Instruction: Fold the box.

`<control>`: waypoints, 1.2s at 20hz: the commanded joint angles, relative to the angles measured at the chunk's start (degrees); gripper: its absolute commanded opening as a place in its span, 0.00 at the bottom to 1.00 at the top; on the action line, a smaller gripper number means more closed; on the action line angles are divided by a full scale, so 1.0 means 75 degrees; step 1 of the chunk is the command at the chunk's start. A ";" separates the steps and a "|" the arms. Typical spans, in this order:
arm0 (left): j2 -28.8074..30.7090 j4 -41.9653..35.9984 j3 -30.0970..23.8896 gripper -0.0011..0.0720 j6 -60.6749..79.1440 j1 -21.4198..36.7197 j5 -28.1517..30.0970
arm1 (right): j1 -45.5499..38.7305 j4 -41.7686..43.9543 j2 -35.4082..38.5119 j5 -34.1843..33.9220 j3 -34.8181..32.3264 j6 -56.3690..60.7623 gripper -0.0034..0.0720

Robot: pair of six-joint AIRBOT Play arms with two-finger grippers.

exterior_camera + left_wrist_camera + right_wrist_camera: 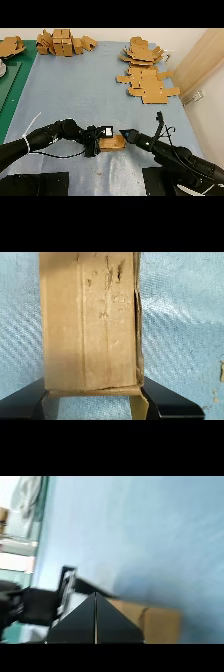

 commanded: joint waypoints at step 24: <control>0.0137 -0.0006 0.0169 0.74 -0.1480 0.0000 0.0758 | -0.2177 -0.4704 -0.1035 -0.2378 0.2046 -0.1682 0.09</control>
